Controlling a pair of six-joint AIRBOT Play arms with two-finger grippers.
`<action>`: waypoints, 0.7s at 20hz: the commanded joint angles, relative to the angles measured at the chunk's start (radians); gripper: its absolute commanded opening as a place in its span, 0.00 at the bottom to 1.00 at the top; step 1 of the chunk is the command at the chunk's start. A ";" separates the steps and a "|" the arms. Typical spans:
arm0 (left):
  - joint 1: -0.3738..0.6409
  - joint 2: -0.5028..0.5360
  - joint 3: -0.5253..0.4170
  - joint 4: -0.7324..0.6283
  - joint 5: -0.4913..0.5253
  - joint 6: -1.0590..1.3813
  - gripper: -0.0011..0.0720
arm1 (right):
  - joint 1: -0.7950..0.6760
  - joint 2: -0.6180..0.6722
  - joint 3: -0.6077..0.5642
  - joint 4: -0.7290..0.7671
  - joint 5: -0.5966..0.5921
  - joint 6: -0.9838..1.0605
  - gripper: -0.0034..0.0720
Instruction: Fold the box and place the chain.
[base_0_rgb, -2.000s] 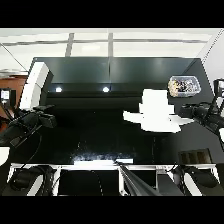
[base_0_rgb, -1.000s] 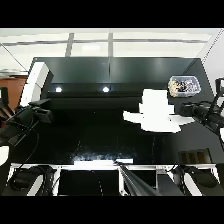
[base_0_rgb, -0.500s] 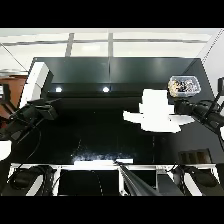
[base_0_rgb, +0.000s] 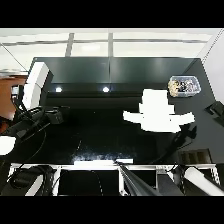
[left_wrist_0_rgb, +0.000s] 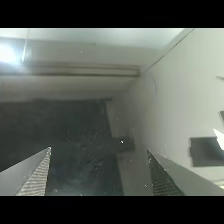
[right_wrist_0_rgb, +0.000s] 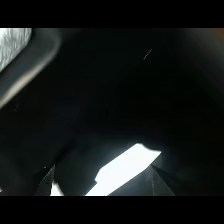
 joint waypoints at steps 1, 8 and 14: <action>0.000 -0.010 0.001 -0.016 -0.008 0.000 1.00 | -0.169 -0.301 0.160 0.394 0.448 -0.307 0.98; 0.000 -0.010 0.001 -0.016 -0.010 0.001 1.00 | -0.018 -0.442 0.237 0.184 0.482 -0.359 0.98; 0.000 -0.010 0.001 -0.016 -0.009 0.001 1.00 | 0.063 -0.496 0.243 0.187 0.498 -0.416 0.58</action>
